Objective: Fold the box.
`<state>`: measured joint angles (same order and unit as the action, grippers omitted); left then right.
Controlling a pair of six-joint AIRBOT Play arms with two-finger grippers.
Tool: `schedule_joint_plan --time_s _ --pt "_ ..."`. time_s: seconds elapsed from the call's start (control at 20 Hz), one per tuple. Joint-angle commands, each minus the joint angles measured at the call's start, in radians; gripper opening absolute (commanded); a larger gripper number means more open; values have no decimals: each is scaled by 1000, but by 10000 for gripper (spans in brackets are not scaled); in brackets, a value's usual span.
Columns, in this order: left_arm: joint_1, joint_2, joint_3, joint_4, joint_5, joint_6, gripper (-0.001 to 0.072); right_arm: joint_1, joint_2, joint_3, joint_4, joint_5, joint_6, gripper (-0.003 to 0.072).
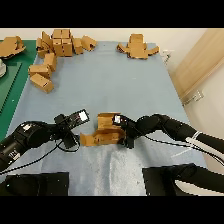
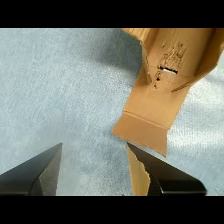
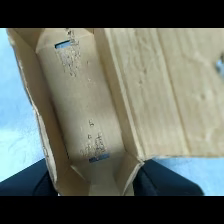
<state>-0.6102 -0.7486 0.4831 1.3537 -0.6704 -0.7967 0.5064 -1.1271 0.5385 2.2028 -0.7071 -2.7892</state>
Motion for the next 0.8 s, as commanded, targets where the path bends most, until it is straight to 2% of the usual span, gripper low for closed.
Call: schedule_joint_plan --time_s 0.0,0.25,0.5,0.75 --pt "0 1 1 0 9 -8 584 1 0 0 0 18 42 606" --pt "-51 0 1 0 21 -3 585 1 -9 0 -1 18 40 606" --pt "-111 -32 1 0 140 -3 585 6 -14 0 -10 -3 17 607" --pt "-127 -86 7 0 142 -3 585 17 -14 0 -24 -16 -39 607"
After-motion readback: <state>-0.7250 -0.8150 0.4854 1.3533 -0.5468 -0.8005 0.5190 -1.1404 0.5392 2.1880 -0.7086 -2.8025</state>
